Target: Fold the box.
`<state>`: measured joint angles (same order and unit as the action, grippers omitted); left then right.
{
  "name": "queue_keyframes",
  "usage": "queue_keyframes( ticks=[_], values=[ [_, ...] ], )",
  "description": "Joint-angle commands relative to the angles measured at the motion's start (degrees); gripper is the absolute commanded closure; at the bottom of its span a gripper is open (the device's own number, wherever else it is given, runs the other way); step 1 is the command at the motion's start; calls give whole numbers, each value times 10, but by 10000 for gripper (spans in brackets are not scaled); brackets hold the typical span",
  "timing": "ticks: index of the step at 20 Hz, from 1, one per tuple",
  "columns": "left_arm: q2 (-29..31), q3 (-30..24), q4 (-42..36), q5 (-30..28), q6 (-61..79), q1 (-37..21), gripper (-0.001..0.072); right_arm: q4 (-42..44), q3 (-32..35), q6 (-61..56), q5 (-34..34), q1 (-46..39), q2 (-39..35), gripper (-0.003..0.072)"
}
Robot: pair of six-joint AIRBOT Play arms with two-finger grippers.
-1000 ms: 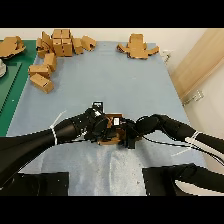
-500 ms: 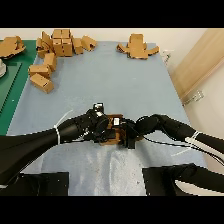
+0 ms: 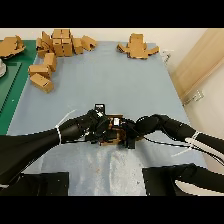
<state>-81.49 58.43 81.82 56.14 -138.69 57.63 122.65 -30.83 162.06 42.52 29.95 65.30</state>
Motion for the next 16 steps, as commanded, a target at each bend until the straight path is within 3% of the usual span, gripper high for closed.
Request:
queue_keyframes(
  ticks=[1, 8, 16],
  values=[
    [1, 0, 5, 44, -6, -2, 235, 1, 0, -1, 0, 0, 0, 79],
    [28, 1, 26, 44, -8, -2, 236, 1, 0, -1, 0, 0, 0, 79],
    [3, 5, 5, 13, -7, -2, 240, 1, 0, -1, 0, 0, 0, 78]
  ],
)
